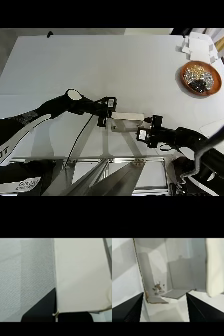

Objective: Fold the box and place the chain.

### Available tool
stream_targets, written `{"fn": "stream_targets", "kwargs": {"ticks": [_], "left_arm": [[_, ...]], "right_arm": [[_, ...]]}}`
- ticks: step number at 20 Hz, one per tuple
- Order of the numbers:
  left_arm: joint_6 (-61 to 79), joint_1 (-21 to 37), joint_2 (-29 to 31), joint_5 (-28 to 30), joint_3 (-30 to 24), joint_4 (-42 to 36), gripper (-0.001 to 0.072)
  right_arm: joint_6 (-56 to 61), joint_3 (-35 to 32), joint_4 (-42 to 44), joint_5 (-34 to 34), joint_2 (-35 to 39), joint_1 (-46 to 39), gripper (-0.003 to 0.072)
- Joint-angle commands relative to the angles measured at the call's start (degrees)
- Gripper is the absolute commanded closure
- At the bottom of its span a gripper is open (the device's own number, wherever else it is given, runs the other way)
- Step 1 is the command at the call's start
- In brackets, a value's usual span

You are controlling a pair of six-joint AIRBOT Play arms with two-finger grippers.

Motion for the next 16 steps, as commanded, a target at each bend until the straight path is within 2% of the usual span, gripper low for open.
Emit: {"fn": "stream_targets", "kwargs": {"ticks": [1,6,10,14,16], "left_arm": [[0.0,0.0,0.0,0.0,0.0,0.0,0.0699],[0.0,0.0,0.0,0.0,0.0,0.0,0.0699],[0.0,0.0,0.0,0.0,0.0,0.0,0.0699],[0.0,0.0,0.0,0.0,0.0,0.0,0.0699],[0.0,0.0,0.0,0.0,0.0,0.0,0.0699]], "right_arm": [[-3.1,1.0,6.6,1.0,0.0,-3.9,0.0115],[-10.8,1.0,11.6,1.6,-0.5,-8.3,0.0111],[-24.2,1.0,22.2,3.9,-4.1,-10.8,0.0101],[-29.1,1.0,23.8,4.1,-6.4,-14.2,-0.0001],[-29.7,1.2,24.3,5.5,-6.5,-17.1,-0.0005]]}}
